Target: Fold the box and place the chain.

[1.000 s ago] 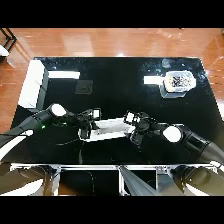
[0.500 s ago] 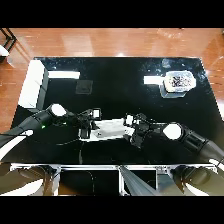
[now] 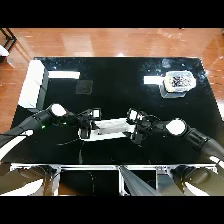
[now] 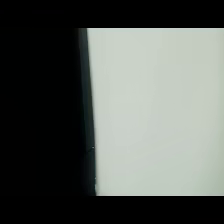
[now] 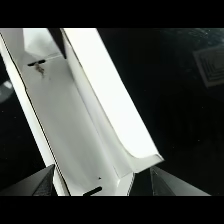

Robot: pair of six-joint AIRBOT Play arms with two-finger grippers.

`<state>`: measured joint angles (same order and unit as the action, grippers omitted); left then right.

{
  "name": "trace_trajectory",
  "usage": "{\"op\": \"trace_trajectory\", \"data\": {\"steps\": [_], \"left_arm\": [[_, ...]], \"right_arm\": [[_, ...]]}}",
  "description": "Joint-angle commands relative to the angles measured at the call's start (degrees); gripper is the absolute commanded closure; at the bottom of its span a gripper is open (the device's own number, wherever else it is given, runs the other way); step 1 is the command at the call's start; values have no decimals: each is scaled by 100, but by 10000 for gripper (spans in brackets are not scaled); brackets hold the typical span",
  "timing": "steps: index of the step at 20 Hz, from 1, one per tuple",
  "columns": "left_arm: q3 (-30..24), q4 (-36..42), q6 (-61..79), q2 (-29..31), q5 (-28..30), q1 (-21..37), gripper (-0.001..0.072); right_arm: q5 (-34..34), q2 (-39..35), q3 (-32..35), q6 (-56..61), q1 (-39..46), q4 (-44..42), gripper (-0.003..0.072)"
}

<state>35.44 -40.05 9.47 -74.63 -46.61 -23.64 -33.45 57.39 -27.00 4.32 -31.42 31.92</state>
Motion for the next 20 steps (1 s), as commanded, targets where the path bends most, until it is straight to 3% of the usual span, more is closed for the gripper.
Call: {"op": "trace_trajectory", "data": {"steps": [1,8,20], "left_arm": [[7,0,-79,2,4,0,684],[7,2,-92,2,11,0,684],[7,2,-98,2,7,0,684]], "right_arm": [[-409,70,-2,-387,105,-317,-18],[-654,553,-149,-1248,105,-426,-18],[-763,1272,-203,-1375,61,-380,-17]]}}
